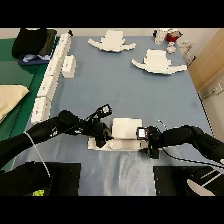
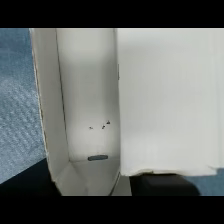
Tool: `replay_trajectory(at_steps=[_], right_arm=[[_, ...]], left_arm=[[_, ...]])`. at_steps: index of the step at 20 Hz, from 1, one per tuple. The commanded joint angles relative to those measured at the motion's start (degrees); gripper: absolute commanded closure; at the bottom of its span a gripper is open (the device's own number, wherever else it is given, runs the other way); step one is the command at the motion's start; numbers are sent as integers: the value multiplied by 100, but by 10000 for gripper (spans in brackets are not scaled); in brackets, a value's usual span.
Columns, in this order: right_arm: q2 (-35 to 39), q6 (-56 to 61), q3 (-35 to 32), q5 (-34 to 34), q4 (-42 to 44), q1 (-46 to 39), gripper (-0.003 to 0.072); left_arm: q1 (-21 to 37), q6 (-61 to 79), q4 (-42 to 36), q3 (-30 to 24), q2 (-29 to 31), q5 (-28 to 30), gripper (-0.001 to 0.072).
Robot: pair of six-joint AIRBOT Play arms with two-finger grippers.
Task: Fold the box.
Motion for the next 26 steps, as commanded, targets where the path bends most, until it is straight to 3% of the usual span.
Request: replay_trajectory(at_steps=[1,6,10,11,12,13,20,21,22,26], right_arm=[[-2,-2,4,0,-2,7,250],[-2,-2,4,0,-2,7,251],[-2,-2,4,0,-2,7,251],[-2,-2,4,0,-2,7,251],[-2,-2,4,0,-2,7,251],[-2,-2,4,0,-2,7,251],[-2,-2,4,0,-2,7,251],[-2,-2,4,0,-2,7,251],[-2,0,4,0,-2,7,251],[-2,-2,4,0,-2,7,250]], left_arm=[[9,15,181,4,9,-136,455],[195,-26,1397,2,590,-682,455],[654,-26,1659,-13,1139,-1174,451],[719,-22,1698,-44,1198,-1248,336],[765,-17,1694,-87,1228,-1307,42],[772,-11,1703,-122,1233,-1327,27],[562,343,1596,-426,1047,-1145,34],[455,358,1508,-450,953,-1051,125],[339,389,1453,-450,822,-935,146],[-9,852,669,-446,293,-457,148]])
